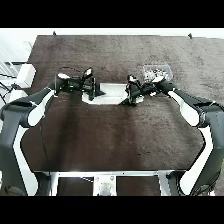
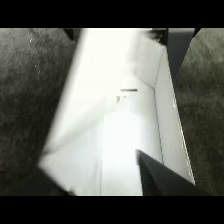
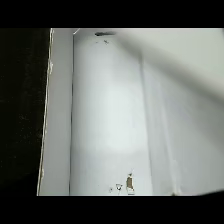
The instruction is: Fold the box and place the chain.
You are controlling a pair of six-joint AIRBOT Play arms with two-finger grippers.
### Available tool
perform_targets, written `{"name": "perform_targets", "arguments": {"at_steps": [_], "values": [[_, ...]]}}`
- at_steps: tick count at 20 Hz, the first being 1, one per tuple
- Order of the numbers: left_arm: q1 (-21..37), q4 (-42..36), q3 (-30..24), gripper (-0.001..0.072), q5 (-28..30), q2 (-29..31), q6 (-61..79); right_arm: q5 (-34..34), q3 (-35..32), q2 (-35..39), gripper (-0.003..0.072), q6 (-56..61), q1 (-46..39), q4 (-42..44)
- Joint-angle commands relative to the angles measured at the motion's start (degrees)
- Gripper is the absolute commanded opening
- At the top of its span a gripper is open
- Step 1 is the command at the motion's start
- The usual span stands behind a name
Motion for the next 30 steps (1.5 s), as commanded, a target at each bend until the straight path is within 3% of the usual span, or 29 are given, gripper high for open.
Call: {"name": "perform_targets", "arguments": {"at_steps": [1, 4, 12, 13, 14, 15, 17, 20, 23, 27, 30], "values": [[0.2, -0.2, 0.0, 0.0463, -0.2, 0.3, -0.2, 0.0, 0.0, 0.0, 0.0557, 0.0, 0.0, 0.0], [1.0, -0.3, 0.1, 0.0463, -2.2, 0.3, -1.1, 0.0, 0.0, 0.0, 0.0557, 0.0, 0.0, 0.0], [9.8, -0.8, 6.9, 0.0462, -16.9, 0.3, -10.5, 0.0, 0.0, 0.0, 0.0557, 0.0, 0.0, 0.0], [10.5, -0.8, 8.3, 0.0356, -18.9, 0.3, -12.2, 0.0, 0.0, 0.0, 0.0557, 0.0, 0.0, 0.0], [11.0, -0.7, 9.8, 0.0074, -22.0, 0.4, -13.2, 0.0, 0.0, 0.0, 0.0557, 0.0, 0.0, 0.0], [11.0, -0.7, 11.5, 0.0019, -25.4, 0.4, -13.0, 0.0, 0.0, 0.0, 0.0557, 0.0, 0.0, 0.0], [10.4, -0.7, 14.4, 0.0014, -27.0, 0.4, -19.0, 0.0, 0.0, 0.0, 0.0557, 0.0, 0.0, 0.0], [8.2, 4.0, 14.3, 0.0013, -21.8, 4.8, -21.0, 0.0, 0.0, 0.0, 0.0557, 0.0, 0.0, 0.0], [5.2, 8.6, 9.5, 0.0013, -14.3, 12.6, -20.8, 0.0, 0.0, 0.0, 0.0557, 0.0, 0.0, 0.0], [2.1, 8.8, -5.2, 0.0013, -0.7, 23.9, -17.2, 0.0, 0.0, 0.0, 0.0557, 0.0, 0.0, 0.0], [-0.5, 8.8, -15.8, 0.0013, 6.8, 28.2, -12.5, 0.0, 0.0, 0.0, 0.0557, 0.0, 0.0, 0.0]]}}
